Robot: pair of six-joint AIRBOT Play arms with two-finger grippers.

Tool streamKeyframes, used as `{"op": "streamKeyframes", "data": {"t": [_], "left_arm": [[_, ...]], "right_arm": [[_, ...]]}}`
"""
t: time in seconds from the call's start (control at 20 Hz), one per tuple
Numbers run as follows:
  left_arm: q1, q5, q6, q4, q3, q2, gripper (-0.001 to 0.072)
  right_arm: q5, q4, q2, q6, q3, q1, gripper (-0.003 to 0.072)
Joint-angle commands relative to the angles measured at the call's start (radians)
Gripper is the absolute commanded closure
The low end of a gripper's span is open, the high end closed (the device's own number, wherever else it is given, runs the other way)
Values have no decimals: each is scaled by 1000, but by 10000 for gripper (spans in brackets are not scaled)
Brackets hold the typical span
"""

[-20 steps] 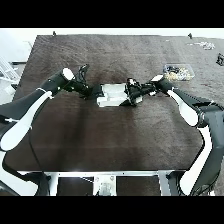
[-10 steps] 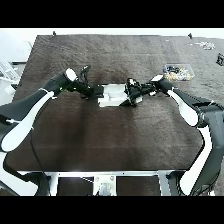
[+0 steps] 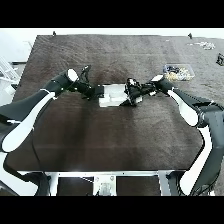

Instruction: Fold the box and place the chain.

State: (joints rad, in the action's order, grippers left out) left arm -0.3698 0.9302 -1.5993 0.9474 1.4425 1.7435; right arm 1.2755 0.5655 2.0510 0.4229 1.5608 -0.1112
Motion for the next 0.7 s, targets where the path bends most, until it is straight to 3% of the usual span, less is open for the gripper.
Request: {"op": "streamKeyframes", "data": {"t": [0.0, 0.1, 0.15, 0.2, 0.25, 0.65], "left_arm": [[-3, -6, -9, 22, 1, 2, 409], [-5, -4, -9, 25, 1, 8, 407], [-8, 5, -20, 46, 11, 14, 358], [-11, 24, -26, 55, 29, 23, 203], [-11, 41, -27, 63, 45, 32, 159], [-25, 59, -51, 72, 87, 59, 161]], "right_arm": [[0, 0, 0, 0, 0, 0, 105], [0, 0, 0, 0, 0, 0, 104], [0, 0, 0, 0, 0, 0, 105], [0, 0, 0, 0, 0, 0, 105], [0, 0, 0, 0, 0, 0, 105], [0, 0, 0, 0, 0, 0, 104]]}}
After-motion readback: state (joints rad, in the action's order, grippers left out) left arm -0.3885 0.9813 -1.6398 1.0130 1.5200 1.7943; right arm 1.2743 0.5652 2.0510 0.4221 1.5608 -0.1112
